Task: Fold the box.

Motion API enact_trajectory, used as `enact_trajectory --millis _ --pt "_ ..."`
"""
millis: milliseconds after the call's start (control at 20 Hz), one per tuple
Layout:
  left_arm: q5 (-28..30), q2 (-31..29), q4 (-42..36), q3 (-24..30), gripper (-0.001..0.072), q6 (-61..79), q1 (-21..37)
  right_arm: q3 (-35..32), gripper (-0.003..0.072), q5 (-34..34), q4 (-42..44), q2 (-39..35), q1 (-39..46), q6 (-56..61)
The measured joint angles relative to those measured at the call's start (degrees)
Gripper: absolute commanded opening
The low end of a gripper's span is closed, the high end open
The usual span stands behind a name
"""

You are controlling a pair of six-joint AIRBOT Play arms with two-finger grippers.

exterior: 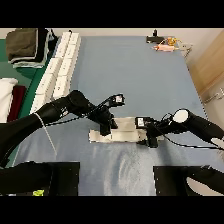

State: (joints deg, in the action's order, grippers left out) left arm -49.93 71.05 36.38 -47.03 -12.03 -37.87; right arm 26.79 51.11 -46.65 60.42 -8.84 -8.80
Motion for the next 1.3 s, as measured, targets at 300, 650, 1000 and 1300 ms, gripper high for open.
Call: enact_trajectory --millis 300,650,1000,1300 --pt "0.04 0.0 -0.02 0.0 0.0013 -0.02 0.0 -0.61 0.0719 -0.63 3.32 0.28 1.79 -1.27" --pt "0.02 0.0 -0.02 0.0 0.0014 0.0 0.0 -1.75 0.0704 -1.03 4.87 0.33 2.43 -3.26" --pt "0.0 0.0 -0.02 0.0 0.0014 0.0 0.0 -2.12 0.0704 -1.27 5.97 0.33 2.45 -3.87" --pt "-0.02 0.0 -0.02 0.0 0.0013 -0.02 0.0 -2.12 0.0648 -1.27 6.47 0.33 2.45 -3.91"
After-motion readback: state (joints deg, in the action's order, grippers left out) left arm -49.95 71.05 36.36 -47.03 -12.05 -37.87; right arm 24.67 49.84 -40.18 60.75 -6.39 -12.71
